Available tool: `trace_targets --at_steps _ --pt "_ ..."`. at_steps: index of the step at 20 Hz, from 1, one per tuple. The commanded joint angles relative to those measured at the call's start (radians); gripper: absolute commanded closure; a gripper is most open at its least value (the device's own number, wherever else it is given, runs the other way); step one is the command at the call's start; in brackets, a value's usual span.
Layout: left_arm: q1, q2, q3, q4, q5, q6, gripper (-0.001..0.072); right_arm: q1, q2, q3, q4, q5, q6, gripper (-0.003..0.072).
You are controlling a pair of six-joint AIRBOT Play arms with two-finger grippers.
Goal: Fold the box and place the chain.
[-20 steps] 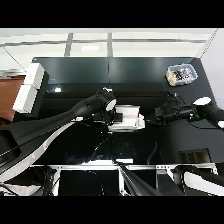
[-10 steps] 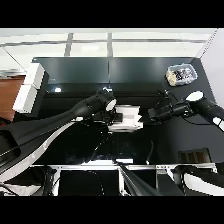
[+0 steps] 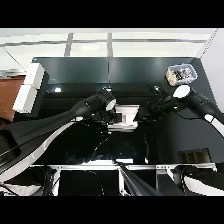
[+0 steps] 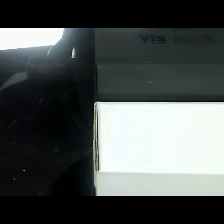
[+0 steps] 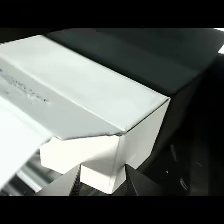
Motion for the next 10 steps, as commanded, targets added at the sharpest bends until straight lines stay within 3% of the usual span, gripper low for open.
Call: trace_targets --at_steps 1,7,10 --pt "0.001 0.000 0.001 -0.003 0.003 0.000 0.0682 0.088 0.000 0.037 -0.150 -0.049 0.192 0.0373" --pt "0.001 0.000 0.001 -0.003 0.003 0.000 0.0682 0.203 -0.001 0.053 -0.373 -0.128 0.440 0.0380" --pt "0.001 0.000 0.001 -0.002 0.006 0.000 0.0682 0.268 -0.003 0.053 -0.563 -0.147 0.584 0.0380"
